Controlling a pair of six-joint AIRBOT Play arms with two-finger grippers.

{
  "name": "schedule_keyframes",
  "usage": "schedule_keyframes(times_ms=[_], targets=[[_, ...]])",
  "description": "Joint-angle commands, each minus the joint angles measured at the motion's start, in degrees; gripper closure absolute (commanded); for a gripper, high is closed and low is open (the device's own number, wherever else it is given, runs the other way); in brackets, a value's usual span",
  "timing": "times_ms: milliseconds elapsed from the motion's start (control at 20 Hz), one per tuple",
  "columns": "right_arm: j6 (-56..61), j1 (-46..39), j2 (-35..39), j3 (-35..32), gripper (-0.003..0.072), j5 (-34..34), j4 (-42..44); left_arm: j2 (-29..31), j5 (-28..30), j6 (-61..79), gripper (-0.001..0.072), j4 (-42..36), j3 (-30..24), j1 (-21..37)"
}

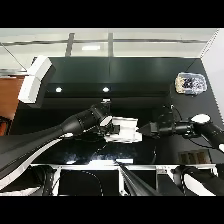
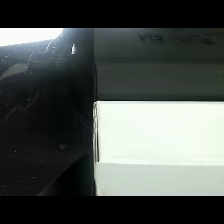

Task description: Fold the box and place the chain.

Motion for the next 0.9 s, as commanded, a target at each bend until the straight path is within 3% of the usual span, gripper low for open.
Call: schedule_keyframes(times_ms=[0,250,300,500,850], targets=[[3.0,6.7,0.0,2.0,0.0048,-5.3,-2.8,0.0,0.0,0.0,0.0683,0.0,0.0,0.0],[6.7,13.1,-0.1,4.7,0.0063,-9.8,-4.4,0.0,0.0,0.0,0.0683,-0.1,0.0,0.0],[8.2,14.2,0.0,5.1,0.0193,-10.6,-6.4,0.0,0.0,0.0,0.0683,-0.1,0.0,0.0],[18.7,20.4,-0.1,6.9,0.0193,-13.8,-15.9,0.0,0.1,0.0,0.0683,-0.2,0.0,0.0],[43.3,30.9,-0.1,14.6,0.0193,-17.9,-40.9,0.0,0.1,0.0,0.0683,-0.2,0.0,0.0]])
